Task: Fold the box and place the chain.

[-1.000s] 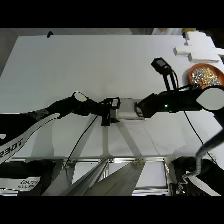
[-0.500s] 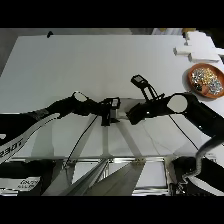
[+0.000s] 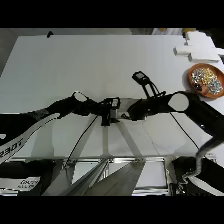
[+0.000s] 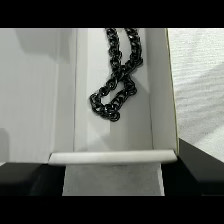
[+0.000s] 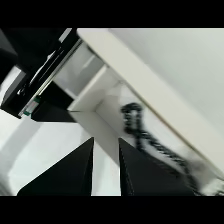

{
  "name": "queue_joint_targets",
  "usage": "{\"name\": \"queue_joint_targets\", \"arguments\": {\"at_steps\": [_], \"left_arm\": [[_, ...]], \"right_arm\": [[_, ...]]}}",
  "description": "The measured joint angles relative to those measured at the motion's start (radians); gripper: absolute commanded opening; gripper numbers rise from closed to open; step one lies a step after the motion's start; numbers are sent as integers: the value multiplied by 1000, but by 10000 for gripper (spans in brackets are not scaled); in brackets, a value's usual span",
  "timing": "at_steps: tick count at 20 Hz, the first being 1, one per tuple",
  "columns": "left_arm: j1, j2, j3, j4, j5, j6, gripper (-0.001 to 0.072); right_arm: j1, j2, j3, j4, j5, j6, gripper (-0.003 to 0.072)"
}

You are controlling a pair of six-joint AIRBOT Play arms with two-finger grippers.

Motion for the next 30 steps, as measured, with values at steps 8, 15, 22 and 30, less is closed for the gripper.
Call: {"name": "queue_joint_targets", "arguments": {"at_steps": [8, 15, 22, 30], "left_arm": [[0, 0, 0, 0, 0, 0, 39], [0, 0, 0, 0, 0, 0, 39], [0, 0, 0, 0, 0, 0, 39], [0, 0, 0, 0, 0, 0, 39]], "right_arm": [[-274, 95, 27, -309, 134, 169, 14], [-362, -82, -35, -361, 92, 236, 278], [-370, -202, -45, -376, -4, 340, 277], [-371, -263, -45, -409, -79, 431, 270]]}}
